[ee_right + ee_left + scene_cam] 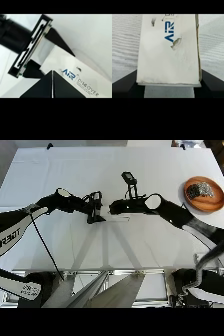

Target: Fold the box and place the chain.

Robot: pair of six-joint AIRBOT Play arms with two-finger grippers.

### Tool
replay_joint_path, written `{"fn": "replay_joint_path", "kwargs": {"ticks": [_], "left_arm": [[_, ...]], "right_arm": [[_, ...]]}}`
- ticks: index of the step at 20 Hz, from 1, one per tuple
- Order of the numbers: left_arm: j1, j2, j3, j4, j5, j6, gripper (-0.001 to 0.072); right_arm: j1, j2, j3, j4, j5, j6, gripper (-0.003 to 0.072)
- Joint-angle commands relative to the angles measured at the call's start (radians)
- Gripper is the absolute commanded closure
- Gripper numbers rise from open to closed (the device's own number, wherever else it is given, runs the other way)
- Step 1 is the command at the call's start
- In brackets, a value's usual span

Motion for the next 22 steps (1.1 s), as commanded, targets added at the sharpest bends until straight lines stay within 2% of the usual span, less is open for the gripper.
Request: {"fn": "replay_joint_path", "kwargs": {"ticks": [1,5,8,11,22], "left_arm": [[0.000,0.001,0.000,0.001,0.000,0.003,0.0565],[0.000,0.001,0.000,0.001,0.000,0.003,0.0565],[0.000,0.001,0.000,0.001,0.000,0.003,0.0565],[0.000,0.001,0.000,0.001,0.001,0.003,0.0565],[-0.008,0.001,0.000,-0.006,-0.046,0.003,0.0577]], "right_arm": [[-0.055,0.123,0.002,-0.180,0.016,0.063,0.0680],[-0.219,0.212,0.002,-0.336,0.094,0.080,0.0680],[-0.327,0.226,0.002,-0.439,0.193,0.127,0.0680],[-0.370,0.226,0.002,-0.594,0.271,0.183,0.0679],[-0.379,0.226,0.002,-0.612,0.270,0.180,0.0679]]}}
